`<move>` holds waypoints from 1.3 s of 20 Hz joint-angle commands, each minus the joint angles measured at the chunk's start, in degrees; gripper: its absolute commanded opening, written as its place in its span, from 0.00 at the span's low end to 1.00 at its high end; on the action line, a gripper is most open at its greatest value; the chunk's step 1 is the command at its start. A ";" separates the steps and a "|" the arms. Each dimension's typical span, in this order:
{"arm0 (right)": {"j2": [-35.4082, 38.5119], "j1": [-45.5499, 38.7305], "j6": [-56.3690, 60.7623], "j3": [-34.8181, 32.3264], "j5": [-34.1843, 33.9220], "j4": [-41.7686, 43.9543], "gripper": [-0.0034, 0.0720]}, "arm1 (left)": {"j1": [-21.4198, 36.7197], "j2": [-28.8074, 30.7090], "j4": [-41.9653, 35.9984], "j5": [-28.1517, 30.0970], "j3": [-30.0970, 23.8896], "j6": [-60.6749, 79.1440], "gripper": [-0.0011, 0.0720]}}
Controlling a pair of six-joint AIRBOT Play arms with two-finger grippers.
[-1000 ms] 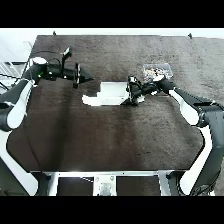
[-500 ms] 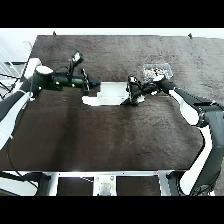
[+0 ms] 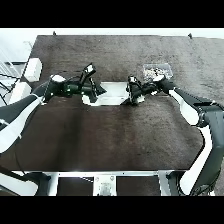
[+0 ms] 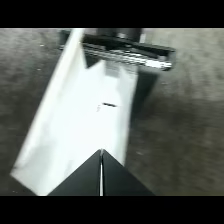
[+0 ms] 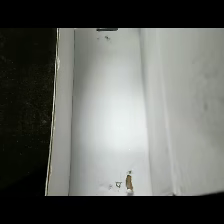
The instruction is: Fold the box and place the chain.
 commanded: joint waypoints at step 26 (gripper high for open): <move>-0.04 0.02 0.02 0.00 0.02 0.00 0.70 | -0.13 -13.97 7.85 3.89 15.34 -11.21 0.04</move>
